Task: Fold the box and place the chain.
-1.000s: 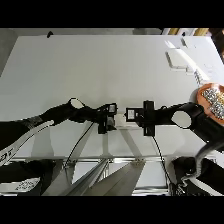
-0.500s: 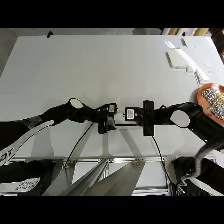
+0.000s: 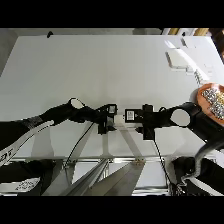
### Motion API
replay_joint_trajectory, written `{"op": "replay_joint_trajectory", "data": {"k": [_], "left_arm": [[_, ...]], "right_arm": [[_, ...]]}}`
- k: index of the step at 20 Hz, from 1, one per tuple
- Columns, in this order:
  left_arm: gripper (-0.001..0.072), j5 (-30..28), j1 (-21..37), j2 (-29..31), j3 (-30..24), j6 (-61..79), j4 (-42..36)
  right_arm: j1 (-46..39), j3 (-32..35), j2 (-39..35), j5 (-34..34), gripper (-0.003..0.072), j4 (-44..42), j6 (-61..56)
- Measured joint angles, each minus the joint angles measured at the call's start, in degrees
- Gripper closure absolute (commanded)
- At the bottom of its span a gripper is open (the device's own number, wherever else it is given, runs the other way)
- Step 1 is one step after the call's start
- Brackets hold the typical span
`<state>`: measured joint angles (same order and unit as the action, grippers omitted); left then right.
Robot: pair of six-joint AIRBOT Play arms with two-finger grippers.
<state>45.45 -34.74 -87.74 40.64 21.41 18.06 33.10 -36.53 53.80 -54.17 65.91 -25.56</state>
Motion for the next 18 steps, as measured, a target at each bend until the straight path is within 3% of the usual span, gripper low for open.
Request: {"op": "replay_joint_trajectory", "data": {"k": [1,3,4,8,18], "left_arm": [[0.0419,0.0,0.0,0.0,0.0,0.0,0.0],[0.0419,-0.1,0.0,0.0,0.0,0.0,0.0],[0.0419,-0.1,0.0,0.0,0.0,0.0,0.0],[0.0419,-0.2,0.0,0.0,0.0,0.0,-0.1],[0.0419,-0.3,0.0,0.0,0.0,0.0,-0.1]], "right_arm": [[0.0,0.0,-0.7,0.0,0.0312,-0.3,0.0],[0.0,0.0,-1.8,0.5,0.0591,-0.8,0.0],[0.0,0.0,-2.1,1.1,0.065,-1.0,0.0],[0.0,0.0,-0.1,2.9,0.0649,-1.6,-0.1],[0.0,0.2,5.0,0.2,0.0666,-2.3,-1.4]]}}
